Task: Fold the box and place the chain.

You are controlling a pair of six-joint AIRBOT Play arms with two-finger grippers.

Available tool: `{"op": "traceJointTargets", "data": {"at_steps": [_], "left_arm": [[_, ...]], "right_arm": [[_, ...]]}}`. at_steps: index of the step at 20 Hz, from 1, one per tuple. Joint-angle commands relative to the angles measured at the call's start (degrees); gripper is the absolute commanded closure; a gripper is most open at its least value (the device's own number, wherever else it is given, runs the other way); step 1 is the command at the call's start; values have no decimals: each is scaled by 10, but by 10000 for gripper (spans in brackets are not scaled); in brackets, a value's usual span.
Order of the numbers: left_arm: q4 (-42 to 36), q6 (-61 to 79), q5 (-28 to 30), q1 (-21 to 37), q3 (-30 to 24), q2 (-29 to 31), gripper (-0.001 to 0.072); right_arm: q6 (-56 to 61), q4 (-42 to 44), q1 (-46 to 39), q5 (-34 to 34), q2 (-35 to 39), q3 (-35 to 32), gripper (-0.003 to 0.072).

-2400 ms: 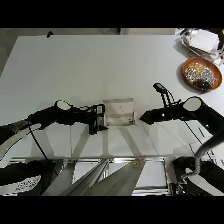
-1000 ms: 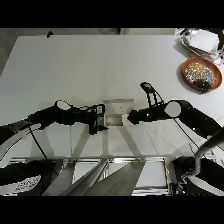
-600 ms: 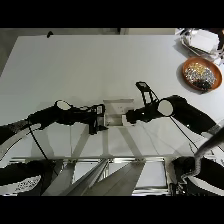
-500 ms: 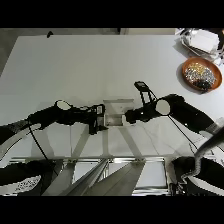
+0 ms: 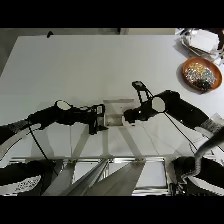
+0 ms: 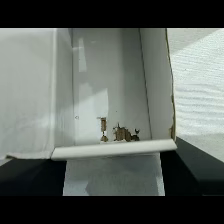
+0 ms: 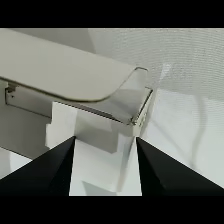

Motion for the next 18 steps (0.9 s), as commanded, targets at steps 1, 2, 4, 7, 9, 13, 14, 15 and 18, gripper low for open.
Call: {"op": "traceJointTargets", "data": {"at_steps": [1, 2, 4, 7, 9, 13, 14, 15, 18], "left_arm": [[0, 0, 0, 0, 0, 0, 499], [0, 0, 0, 0, 0, 0, 499], [0, 0, 0, 0, 0, 0, 499], [0, 0, 0, 0, 0, 0, 499], [0, 0, 0, 0, 0, 0, 499], [0, 0, 0, 0, 0, 0, 499], [0, 0, 0, 0, 0, 0, 499], [0, 0, 0, 0, 0, 0, 499], [0, 0, 0, 0, 0, 0, 499]], "right_arm": [[-4, 13, -7, 8, 4, 2, 219], [-17, 19, -7, 10, 7, 2, 219], [-37, 27, -7, 23, 8, 6, 205], [-66, 47, -7, 32, 8, 9, 199], [-65, 43, -7, 28, 8, 9, 197], [-37, 22, -6, 0, -1, 9, 198], [-26, 10, -3, 0, -8, 9, 199], [-15, -1, -1, 0, -15, 9, 199], [3, -15, 2, -7, -31, 9, 202]]}}
